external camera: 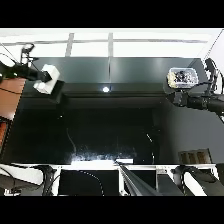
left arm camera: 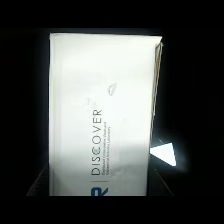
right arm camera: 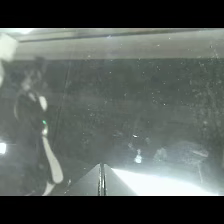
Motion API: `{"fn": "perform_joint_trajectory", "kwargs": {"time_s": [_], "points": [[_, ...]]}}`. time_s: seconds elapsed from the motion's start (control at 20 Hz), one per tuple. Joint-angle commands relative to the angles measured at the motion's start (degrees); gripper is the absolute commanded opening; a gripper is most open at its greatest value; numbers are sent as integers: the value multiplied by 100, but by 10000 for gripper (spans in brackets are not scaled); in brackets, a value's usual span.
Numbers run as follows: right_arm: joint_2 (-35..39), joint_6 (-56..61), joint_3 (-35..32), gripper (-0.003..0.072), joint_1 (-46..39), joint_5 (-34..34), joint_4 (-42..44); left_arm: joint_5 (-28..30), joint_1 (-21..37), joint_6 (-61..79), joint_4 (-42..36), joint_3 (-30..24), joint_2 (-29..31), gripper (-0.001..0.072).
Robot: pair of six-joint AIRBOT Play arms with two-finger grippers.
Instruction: Fold the box and place the chain.
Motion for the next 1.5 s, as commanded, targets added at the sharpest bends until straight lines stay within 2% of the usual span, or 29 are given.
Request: {"fn": "perform_joint_trajectory", "kwargs": {"time_s": [0.0,0.1,0.25,0.3,0.35,0.5,0.65,0.75,0.8,0.85,0.9,1.0,1.05,1.1,1.15,1.3,1.35,1.45], "points": [[4,225,4,40,-2,-4,2,-44,398,-461,341,1419,-973,382],[4,345,4,40,-2,2,2,-214,378,-1010,855,2175,-1512,427],[4,424,4,40,-2,31,0,-739,380,-1113,992,2883,-2050,427],[4,422,4,40,-2,55,-2,-848,356,-1113,986,2959,-2109,501],[4,422,4,40,-2,72,-2,-894,321,-1145,1010,2962,-2100,717],[4,420,4,40,-2,107,2,-1220,245,-1266,1016,3134,-1775,718],[4,417,9,40,-2,177,2,-1539,173,-1425,957,3150,-918,717],[4,417,249,40,-118,455,-256,-2459,155,-1401,1043,3119,-282,701],[4,417,459,40,-223,704,-505,-3018,168,-1558,1056,3119,-22,635],[13,417,667,40,-330,935,-750,-3545,168,-1882,1043,3117,184,386],[48,417,855,40,-437,1161,-1001,-4076,162,-2017,933,3018,400,50],[271,422,973,40,-601,1397,-1416,-4614,57,-2013,422,2441,927,25],[466,459,946,40,-616,1377,-1716,-4511,-66,-2011,247,1937,1320,25],[756,527,839,40,-619,1198,-2004,-4059,-234,-2059,203,1307,1801,25],[1117,590,660,40,-634,901,-2192,-3342,-446,-2282,280,533,2380,25],[2288,986,-269,40,-632,2,-2527,-944,-1244,-2358,229,-2424,4463,26],[2509,1012,-625,40,-634,-136,-2559,-321,-1530,-2358,234,-3410,5123,26],[2601,1019,-1314,40,-632,-431,-2568,509,-1919,-2374,240,-4916,6111,26]]}}
